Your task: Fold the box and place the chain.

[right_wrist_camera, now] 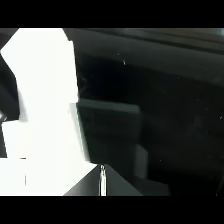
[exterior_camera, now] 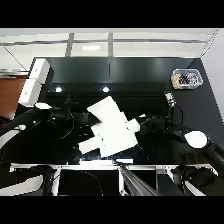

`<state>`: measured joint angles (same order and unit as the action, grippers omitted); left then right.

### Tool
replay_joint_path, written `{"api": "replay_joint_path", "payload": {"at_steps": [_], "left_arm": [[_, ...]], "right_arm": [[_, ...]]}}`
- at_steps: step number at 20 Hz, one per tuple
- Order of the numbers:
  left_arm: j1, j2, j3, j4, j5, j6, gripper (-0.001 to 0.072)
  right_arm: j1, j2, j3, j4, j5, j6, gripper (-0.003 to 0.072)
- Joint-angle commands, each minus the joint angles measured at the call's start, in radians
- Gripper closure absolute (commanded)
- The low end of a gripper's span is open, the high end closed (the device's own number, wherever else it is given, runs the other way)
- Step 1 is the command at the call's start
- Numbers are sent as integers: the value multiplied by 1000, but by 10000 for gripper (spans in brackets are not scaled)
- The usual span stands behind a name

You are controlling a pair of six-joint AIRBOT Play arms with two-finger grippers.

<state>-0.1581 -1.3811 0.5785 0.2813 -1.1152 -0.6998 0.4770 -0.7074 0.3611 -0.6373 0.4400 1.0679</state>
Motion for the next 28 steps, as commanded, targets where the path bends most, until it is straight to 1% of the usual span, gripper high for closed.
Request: {"api": "replay_joint_path", "payload": {"at_steps": [1,6,7,8,10,11,12,13,14,15,16,17,18,20,21,24,25,26,27,28], "left_arm": [[-1,-68,5,-101,-152,253,6],[-51,-124,71,-31,-165,292,9],[-55,-132,81,-14,-166,301,18],[-56,-136,87,2,-169,311,47],[-56,-137,91,37,-171,324,188],[-56,-137,91,50,-172,338,314],[-56,-137,91,60,-172,338,492],[-56,-137,91,67,-172,338,630],[-56,-137,91,71,-172,344,675],[-56,-137,91,70,-174,360,675],[-56,-137,91,69,-175,360,675],[-56,-137,91,69,-175,360,676],[-56,-137,92,69,-175,365,676],[-56,-135,99,69,-177,383,678],[-58,-132,105,71,-177,393,679],[-72,-80,119,82,-160,521,682],[-87,-52,124,106,-132,557,682],[-119,-10,127,153,-74,567,682],[-161,32,126,195,-6,576,682],[-208,75,122,218,67,625,682]], "right_arm": [[1,0,0,1,4,9,672],[1,0,0,1,4,17,672],[1,0,0,1,4,20,672],[1,0,0,1,4,25,672],[1,0,0,1,4,27,672],[1,0,0,1,4,27,672],[1,0,0,1,4,27,672],[1,0,0,1,4,27,672],[1,0,0,1,4,27,671],[0,0,0,-2,4,27,669],[0,0,0,-4,4,27,579],[-9,0,0,-3,5,32,233],[-29,0,2,-3,8,56,-11],[-109,0,43,-72,85,55,-12],[-162,0,82,-142,157,53,-11],[-313,0,245,-452,452,19,-11],[-343,0,288,-538,539,-23,-11],[-367,0,319,-608,620,-78,-11],[-379,0,325,-641,673,-142,-5],[-383,0,318,-639,706,-198,-5]]}}
